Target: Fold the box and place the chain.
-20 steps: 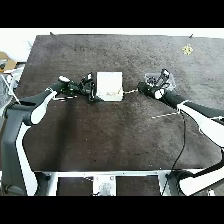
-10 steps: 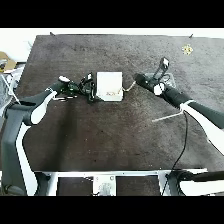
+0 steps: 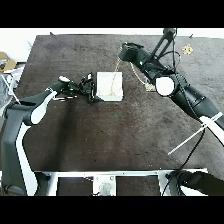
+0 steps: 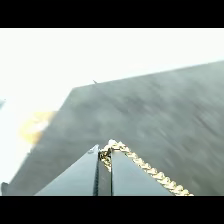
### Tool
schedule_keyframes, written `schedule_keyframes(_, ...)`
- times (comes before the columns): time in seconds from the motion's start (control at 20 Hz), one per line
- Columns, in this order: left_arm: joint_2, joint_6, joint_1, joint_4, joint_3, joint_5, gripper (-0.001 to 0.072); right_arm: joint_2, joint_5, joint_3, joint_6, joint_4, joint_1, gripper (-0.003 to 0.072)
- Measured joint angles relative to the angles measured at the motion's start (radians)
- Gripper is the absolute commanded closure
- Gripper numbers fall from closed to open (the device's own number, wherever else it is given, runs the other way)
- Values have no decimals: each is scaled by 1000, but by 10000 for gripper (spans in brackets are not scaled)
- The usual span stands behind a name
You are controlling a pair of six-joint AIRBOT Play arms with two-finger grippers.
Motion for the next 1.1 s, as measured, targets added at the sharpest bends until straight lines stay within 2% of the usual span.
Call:
schedule_keyframes(0.2,0,0,0,0,0,0,251,-51,13,46,8,-23,50,683)
schedule_keyframes(0.65,0,0,0,0,0,0,251,-263,254,56,34,-26,91,681)
schedule_keyframes(0.7,0,0,0,0,0,0,251,-278,275,56,35,-30,87,627)
schedule_keyframes(0.75,0,0,0,0,0,0,251,-287,286,56,36,-39,82,442)
schedule_keyframes(0.8,0,0,0,0,0,0,251,-294,297,56,37,-48,77,460)
schedule_keyframes(0.85,0,0,0,0,0,0,251,-298,310,56,37,-60,72,535)
schedule_keyframes(1.05,0,0,0,0,0,0,251,-291,386,56,37,-100,21,537)
schedule_keyframes(1.1,0,0,0,0,0,0,251,-288,408,56,37,-116,2,513)
